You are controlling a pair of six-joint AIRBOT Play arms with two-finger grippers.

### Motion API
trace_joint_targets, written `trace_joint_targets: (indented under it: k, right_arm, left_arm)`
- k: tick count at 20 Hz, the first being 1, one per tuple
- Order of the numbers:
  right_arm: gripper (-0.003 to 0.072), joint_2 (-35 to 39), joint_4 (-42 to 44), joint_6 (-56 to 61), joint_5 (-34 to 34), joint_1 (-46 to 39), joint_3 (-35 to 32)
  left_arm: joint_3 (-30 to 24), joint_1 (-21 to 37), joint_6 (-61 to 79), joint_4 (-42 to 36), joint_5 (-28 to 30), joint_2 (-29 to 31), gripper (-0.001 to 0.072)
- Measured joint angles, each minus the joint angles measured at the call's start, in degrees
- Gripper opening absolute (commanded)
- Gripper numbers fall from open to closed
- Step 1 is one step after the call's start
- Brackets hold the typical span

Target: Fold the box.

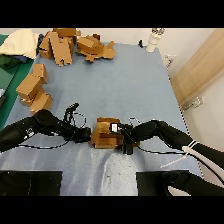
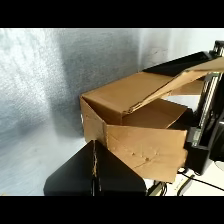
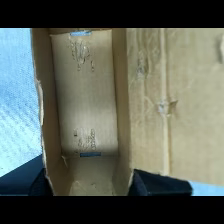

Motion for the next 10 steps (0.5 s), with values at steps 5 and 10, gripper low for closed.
trace_joint_targets:
  k: [5, 10]
  right_arm:
    - [0.0509, 0.0, 0.0, 0.0, 0.0, 0.0, 0.0]
    - [0.0509, 0.0, 0.0, 0.0, 0.0, 0.0, 0.0]
  left_arm:
    - [4.3, -6.4, -14.1, 13.2, 2.4, 1.1, 0.0010]
    - [8.9, -12.5, -29.7, 28.3, 3.3, 1.5, 0.0009]
